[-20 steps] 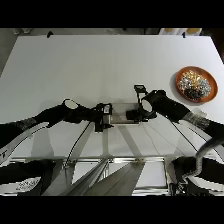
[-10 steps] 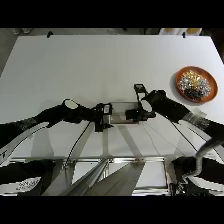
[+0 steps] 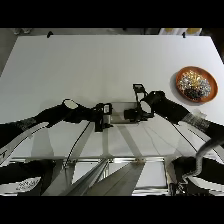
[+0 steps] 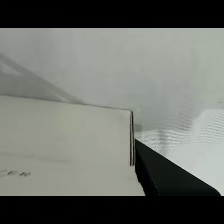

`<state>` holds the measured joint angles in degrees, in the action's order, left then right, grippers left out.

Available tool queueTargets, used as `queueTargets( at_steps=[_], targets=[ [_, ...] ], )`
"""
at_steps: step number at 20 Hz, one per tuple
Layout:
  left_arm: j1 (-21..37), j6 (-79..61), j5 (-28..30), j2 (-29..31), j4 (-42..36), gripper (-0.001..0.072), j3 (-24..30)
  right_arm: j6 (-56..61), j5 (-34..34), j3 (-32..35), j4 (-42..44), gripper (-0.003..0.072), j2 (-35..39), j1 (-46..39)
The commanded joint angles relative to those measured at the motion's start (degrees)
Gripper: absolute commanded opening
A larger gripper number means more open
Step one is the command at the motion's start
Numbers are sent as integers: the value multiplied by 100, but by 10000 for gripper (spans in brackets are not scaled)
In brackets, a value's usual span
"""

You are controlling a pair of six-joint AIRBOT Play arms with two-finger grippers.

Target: Fold the box and place the chain.

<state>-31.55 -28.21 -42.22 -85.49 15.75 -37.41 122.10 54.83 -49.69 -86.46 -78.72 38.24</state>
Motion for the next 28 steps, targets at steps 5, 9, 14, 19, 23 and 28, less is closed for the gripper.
queueTargets(
  at_steps=[5,9,14,19,23,28],
  targets=[
    [2,11,0,2,-7,389,2,-1421,778,-70,-354,326,1147,-107],
    [2,11,0,2,-7,389,2,-2107,1419,-990,-337,326,1650,-931],
    [2,11,2,2,-7,389,2,-3333,1180,-1768,-376,214,1460,-3388],
    [2,11,0,2,-7,389,2,-4122,981,-1768,-376,214,444,-5344],
    [2,11,0,2,-7,389,2,-4756,595,-1768,-376,215,-289,-5801],
    [2,11,0,2,-7,389,2,-4913,251,-1768,-516,215,-717,-5801]
  ],
)
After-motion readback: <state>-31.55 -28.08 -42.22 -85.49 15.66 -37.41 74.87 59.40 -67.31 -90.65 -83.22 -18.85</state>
